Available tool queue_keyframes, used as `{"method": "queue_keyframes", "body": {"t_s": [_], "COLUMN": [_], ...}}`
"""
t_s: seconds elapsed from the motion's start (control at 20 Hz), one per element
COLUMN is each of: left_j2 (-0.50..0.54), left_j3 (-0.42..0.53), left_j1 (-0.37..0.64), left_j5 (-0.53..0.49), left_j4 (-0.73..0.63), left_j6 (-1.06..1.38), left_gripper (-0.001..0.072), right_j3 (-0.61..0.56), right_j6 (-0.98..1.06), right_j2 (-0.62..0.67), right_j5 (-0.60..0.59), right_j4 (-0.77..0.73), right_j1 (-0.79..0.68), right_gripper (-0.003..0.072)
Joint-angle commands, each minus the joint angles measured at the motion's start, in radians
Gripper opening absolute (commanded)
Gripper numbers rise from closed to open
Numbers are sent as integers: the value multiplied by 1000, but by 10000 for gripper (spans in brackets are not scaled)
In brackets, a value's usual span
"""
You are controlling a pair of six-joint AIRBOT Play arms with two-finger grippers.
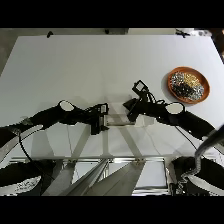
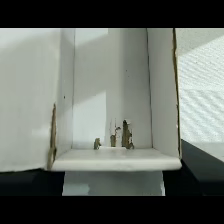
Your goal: Fold the box and place the chain.
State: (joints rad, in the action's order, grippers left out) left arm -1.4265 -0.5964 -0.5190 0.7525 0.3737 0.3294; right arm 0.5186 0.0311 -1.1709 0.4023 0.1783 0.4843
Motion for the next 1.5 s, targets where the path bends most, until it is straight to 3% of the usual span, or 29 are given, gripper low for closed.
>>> {"method": "queue_keyframes", "body": {"t_s": [0.0, 0.25, 0.4, 0.6, 0.75, 0.85, 1.05, 1.1, 1.15, 1.2, 1.45], "left_j2": [1, 1, 1, 1, 1, 1, 1, 1, 1, 1, 1], "left_j3": [0, 0, 0, 0, 0, 0, 0, 0, 0, 0, 0], "left_j1": [0, 0, 0, 0, 0, 0, 0, 0, 0, 0, 0], "left_j5": [0, 0, 0, 0, 0, 0, 0, 0, 0, 0, 0], "left_j4": [0, 0, 0, 0, 0, 0, 0, 0, 0, 0, 0], "left_j6": [0, 0, 0, 0, 0, 0, 0, 0, 0, 0, 0], "left_gripper": [208, 208, 208, 208, 208, 208, 208, 208, 208, 208, 208], "right_j3": [1, 1, 3, 28, 40, 40, 40, 40, 39, 38, 38], "right_j6": [46, 267, 295, 365, 365, 365, 365, 364, 363, 358, 335], "right_j2": [-54, -98, -78, 32, 166, 252, 297, 285, 267, 248, 135], "right_j5": [-29, 3, 9, 1, 29, 142, 537, 595, 614, 597, 448], "right_j4": [-16, 184, 182, 185, 288, 520, 995, 1047, 1065, 1065, 1059], "right_j1": [0, 0, 0, 0, 0, 0, 0, 0, 0, 0, 0], "right_gripper": [15, 16, 16, 113, 114, 114, 118, 155, 311, 396, 408]}}
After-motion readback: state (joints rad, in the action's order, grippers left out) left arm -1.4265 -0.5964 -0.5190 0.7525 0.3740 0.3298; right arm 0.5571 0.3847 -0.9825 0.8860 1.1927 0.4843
